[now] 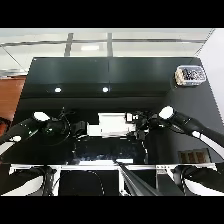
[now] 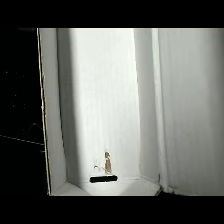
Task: Fold the box and place the chain.
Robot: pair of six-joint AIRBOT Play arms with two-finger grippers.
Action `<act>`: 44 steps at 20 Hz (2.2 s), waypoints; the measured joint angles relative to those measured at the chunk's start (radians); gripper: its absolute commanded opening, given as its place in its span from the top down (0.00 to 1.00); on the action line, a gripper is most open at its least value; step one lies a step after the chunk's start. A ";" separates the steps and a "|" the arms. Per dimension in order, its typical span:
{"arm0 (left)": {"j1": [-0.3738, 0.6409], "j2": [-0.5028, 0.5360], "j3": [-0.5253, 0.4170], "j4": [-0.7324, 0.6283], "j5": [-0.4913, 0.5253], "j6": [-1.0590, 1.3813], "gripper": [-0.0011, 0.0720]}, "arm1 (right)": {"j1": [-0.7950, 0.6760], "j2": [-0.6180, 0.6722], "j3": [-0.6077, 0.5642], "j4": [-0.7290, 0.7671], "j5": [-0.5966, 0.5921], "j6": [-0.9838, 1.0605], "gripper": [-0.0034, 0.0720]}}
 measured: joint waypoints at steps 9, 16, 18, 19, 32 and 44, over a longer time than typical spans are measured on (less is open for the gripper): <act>0.048 -0.006 0.028 -0.056 -0.085 0.084 0.00 | 0.000 0.000 0.000 0.000 0.000 0.000 0.77; 0.047 -0.006 0.046 -0.119 -0.158 0.139 0.01 | 0.000 0.000 0.000 0.000 0.000 0.000 0.77; 0.043 -0.006 0.047 -0.163 -0.172 0.172 0.04 | 0.000 0.000 0.000 0.000 0.000 0.000 0.77; 0.040 -0.006 0.048 -0.186 -0.177 0.184 0.06 | 0.000 0.000 0.000 0.000 0.000 0.000 0.77; -0.062 -0.006 0.145 -0.093 -0.189 0.113 0.21 | 0.000 0.000 0.000 0.000 0.000 0.000 0.77; -0.261 -0.007 0.294 0.172 -0.075 -0.235 0.30 | 0.000 0.000 0.000 0.000 0.000 0.000 0.77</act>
